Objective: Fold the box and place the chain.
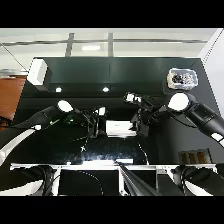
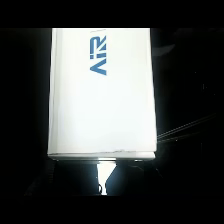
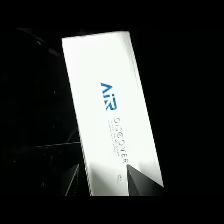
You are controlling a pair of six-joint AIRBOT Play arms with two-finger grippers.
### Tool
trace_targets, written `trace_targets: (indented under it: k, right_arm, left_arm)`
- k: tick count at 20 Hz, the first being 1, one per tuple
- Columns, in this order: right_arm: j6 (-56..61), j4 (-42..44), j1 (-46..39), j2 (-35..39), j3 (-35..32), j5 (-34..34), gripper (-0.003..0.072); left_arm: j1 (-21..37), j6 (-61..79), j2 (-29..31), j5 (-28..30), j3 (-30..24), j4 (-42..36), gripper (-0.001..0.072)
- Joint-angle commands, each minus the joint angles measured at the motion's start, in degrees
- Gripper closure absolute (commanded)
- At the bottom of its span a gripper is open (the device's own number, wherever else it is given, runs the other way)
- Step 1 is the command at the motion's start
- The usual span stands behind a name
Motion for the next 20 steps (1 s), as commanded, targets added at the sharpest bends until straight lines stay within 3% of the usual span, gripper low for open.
trace_targets:
  k: [1,3,6,8,9,11,13,17,20]
  right_arm:
    - [0.76,-0.44,-0.66,0.04,0.13,1.55,0.0311]
    - [1.4,-0.35,-0.68,0.07,0.15,1.55,0.0311]
    - [13.77,-0.2,-2.03,0.09,2.34,3.58,0.0341]
    - [22.91,-0.13,-5.7,0.46,3.93,6.97,0.0571]
    - [27.58,0.13,-7.93,0.63,4.0,8.98,0.0642]
    - [38.1,1.11,-11.91,0.63,3.45,13.22,0.0643]
    - [38.6,6.23,-13.44,0.63,1.9,14.19,0.0643]
    - [38.42,19.54,-13.27,-0.11,-3.43,9.6,0.0644]
    - [38.45,23.39,-11.13,-1.2,-7.45,5.27,0.0643]
  left_arm:
    - [-0.02,0.11,0.02,-0.13,0.0,0.24,0.0265]
    - [-0.02,0.11,0.02,-0.13,0.0,0.24,0.0265]
    - [-0.02,0.11,0.02,-0.13,0.0,0.24,0.0265]
    - [-0.02,0.11,0.02,-0.13,0.0,0.24,0.0265]
    - [-0.02,0.11,0.02,-0.13,0.0,0.24,0.0266]
    - [-0.02,0.11,0.02,-0.13,0.0,0.26,0.0266]
    - [-0.02,0.11,0.02,-0.13,0.0,0.24,0.0266]
    - [-0.02,0.11,0.02,-0.13,0.0,0.26,0.0265]
    - [-0.42,0.11,0.02,-0.09,0.0,0.68,0.0265]
